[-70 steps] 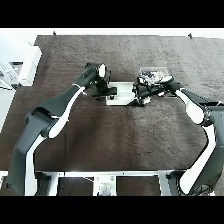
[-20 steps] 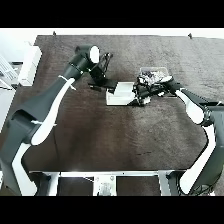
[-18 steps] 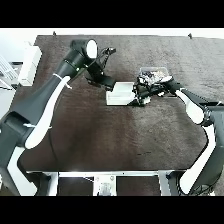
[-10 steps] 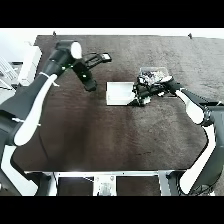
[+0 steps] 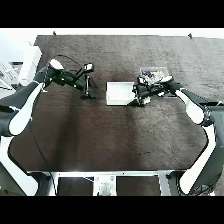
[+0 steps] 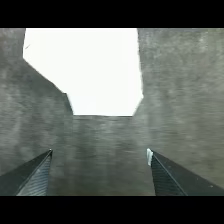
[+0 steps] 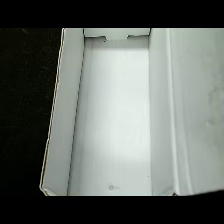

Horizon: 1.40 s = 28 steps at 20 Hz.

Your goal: Fold the box and place the chain.

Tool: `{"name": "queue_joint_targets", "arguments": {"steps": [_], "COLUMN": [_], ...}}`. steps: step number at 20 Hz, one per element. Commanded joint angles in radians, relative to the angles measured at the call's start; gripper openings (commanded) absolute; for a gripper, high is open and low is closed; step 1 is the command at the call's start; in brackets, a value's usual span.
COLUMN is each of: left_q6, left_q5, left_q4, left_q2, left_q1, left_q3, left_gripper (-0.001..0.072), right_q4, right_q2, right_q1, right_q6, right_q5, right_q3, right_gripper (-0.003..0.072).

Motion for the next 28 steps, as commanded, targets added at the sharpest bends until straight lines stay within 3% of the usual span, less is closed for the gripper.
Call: {"name": "queue_joint_targets", "arguments": {"steps": [1,4,15,28], "left_q6": [0.17,0.231,0.171,0.189], "left_q5": [0.019,0.032,0.126,0.129], "left_q4": [-0.126,-0.22,-0.167,-0.118], "left_q2": [-0.054,-0.099,-0.108,-0.109], "left_q1": [0.006,0.002,-0.077,-0.086], "left_q3": [-0.024,-0.024,-0.024,-0.024], "left_gripper": [0.0718,0.0718,0.0718,0.0718], "right_q4": [0.0,0.0,0.0,0.0], "right_q2": [0.001,0.001,0.001,0.001], "right_q1": [0.0,0.0,0.0,0.0], "right_q6": [0.0,0.0,0.0,0.0], "right_q5": [0.0,0.0,0.0,0.0], "right_q3": [0.0,0.0,0.0,0.0], "right_gripper": [0.0587,0.0587,0.0587,0.0587]}}
